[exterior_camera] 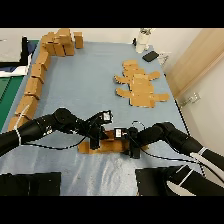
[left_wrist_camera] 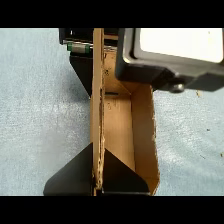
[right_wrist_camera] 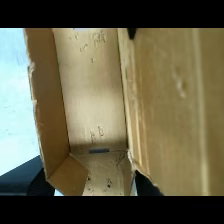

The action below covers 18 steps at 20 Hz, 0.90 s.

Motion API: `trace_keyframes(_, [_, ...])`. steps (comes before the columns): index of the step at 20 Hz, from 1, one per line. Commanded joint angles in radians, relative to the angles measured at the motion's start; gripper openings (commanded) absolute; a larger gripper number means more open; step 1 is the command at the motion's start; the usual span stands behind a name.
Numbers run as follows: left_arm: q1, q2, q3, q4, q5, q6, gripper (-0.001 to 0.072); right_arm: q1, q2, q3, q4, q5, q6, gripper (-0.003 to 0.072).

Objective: Fold the box.

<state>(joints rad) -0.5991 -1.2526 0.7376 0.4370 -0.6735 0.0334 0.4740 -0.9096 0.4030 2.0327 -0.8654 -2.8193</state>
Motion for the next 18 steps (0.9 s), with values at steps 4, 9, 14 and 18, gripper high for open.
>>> trace_keyframes(4, [0.000, 0.000, 0.001, 0.000, 0.000, 0.000, 0.0012, 0.002, -0.001, -0.003, -0.009, -0.003, -0.002, 0.0551])
trace_keyframes(9, [0.000, 0.000, 0.001, 0.000, 0.000, 0.000, 0.0012, 0.002, -0.001, -0.002, -0.005, 0.000, -0.001, 0.0550])
trace_keyframes(14, [0.000, 0.000, 0.001, 0.000, 0.000, 0.000, 0.0012, 0.002, -0.001, -0.002, -0.004, 0.000, -0.001, 0.0551])
trace_keyframes(18, [0.000, 0.000, 0.001, 0.000, 0.000, 0.000, 0.0012, 0.002, -0.001, -0.002, -0.002, 0.000, -0.001, 0.0550])
